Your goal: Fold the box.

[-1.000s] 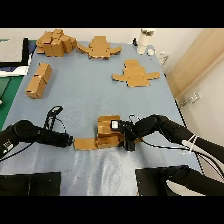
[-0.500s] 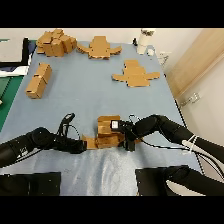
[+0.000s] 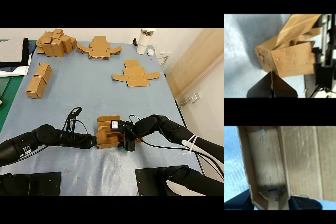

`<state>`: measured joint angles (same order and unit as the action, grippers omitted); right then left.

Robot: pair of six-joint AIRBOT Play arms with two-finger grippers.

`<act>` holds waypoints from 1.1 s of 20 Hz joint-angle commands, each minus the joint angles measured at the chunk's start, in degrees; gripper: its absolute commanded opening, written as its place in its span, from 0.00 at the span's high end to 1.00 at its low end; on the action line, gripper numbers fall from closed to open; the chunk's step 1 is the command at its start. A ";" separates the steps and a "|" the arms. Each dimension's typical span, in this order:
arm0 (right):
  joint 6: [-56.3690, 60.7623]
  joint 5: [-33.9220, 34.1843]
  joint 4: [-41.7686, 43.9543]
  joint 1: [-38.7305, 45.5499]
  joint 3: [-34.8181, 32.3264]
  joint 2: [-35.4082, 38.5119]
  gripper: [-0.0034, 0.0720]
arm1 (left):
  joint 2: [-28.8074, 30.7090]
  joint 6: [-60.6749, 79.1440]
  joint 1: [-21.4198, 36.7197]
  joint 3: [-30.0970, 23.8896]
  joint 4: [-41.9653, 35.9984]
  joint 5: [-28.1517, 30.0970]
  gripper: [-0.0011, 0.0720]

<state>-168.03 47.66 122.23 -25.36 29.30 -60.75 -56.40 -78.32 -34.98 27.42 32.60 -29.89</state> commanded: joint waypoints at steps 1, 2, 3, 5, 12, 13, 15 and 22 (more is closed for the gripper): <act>0.02 -0.02 0.02 0.02 0.02 0.00 0.29 | -0.04 -4.31 -0.28 1.20 3.91 0.37 0.97; 0.02 -0.02 0.02 0.02 0.02 0.00 0.29 | -0.04 -7.41 -0.28 1.22 7.10 0.33 0.97; 0.02 -0.02 0.02 0.02 0.02 0.00 0.29 | -0.04 -10.27 -0.26 1.22 9.77 0.35 0.96; 0.02 -0.02 0.02 0.02 0.02 0.00 0.29 | -0.04 -14.38 -0.28 1.77 13.68 -0.17 0.76; 0.02 -0.02 0.02 0.02 0.02 0.00 0.29 | -0.04 -15.17 -0.39 5.75 13.22 -3.78 0.47; 0.02 -0.02 0.02 0.02 0.02 0.00 0.29 | -0.07 -15.17 -0.39 5.75 12.39 -3.80 0.47; 0.02 -0.02 0.02 0.02 0.02 0.00 0.29 | -0.04 -15.15 -0.39 5.75 11.54 -3.54 0.47; 0.02 -0.02 0.02 0.00 0.02 0.00 0.29 | -1.03 -15.17 -0.39 5.75 11.06 -1.42 0.41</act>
